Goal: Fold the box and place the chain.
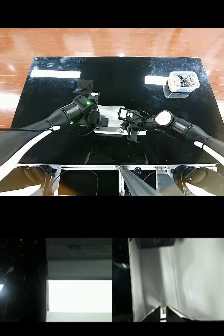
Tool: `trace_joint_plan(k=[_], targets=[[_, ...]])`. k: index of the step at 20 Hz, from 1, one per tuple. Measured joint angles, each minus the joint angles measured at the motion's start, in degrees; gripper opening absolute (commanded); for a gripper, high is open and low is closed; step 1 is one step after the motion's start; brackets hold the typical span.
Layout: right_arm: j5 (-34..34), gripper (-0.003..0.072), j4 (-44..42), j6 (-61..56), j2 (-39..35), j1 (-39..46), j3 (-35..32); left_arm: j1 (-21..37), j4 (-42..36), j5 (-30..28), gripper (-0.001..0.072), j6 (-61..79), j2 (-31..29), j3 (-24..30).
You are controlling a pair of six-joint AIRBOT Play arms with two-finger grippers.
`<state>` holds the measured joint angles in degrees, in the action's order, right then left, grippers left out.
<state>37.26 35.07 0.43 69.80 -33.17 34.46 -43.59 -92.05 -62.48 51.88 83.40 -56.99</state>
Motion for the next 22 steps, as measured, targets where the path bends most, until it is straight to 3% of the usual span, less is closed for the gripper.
trace_joint_plan(k=[2,4,8,9,10,16,17,18,22], targets=[[-0.7,0.0110,-1.4,0.0,0.1,-0.1,0.0,0.0,-0.1,0.1,0.0019,0.0,0.0,0.0],[-1.0,0.0429,-2.2,0.0,0.3,-0.1,0.0,0.0,-0.1,0.1,0.0019,0.1,0.0,0.0],[-1.3,0.0428,-3.0,0.0,0.4,-0.1,0.0,0.0,-0.3,0.2,0.0019,0.2,0.0,0.0],[-1.3,0.0364,-3.1,0.0,0.5,-0.1,0.0,0.0,-0.3,0.2,0.0019,0.2,0.0,0.0],[-1.4,0.0199,-3.1,0.0,0.5,-0.1,0.0,0.0,-0.3,0.2,0.0019,0.2,0.0,0.0],[-1.4,0.0233,-3.2,0.0,0.5,-0.1,0.0,0.0,-0.4,0.2,0.0019,0.2,0.0,0.0],[-1.4,0.0449,-3.3,0.0,0.5,-0.1,0.0,0.0,-0.5,0.2,0.0019,0.2,0.0,0.0],[-1.4,0.0551,-3.3,0.0,0.5,-0.1,0.0,0.0,-0.5,0.2,0.0019,0.2,0.0,0.0],[-1.3,0.0126,-3.2,0.0,0.5,-0.1,0.0,0.0,-0.6,0.2,0.0019,0.2,0.0,0.0]])
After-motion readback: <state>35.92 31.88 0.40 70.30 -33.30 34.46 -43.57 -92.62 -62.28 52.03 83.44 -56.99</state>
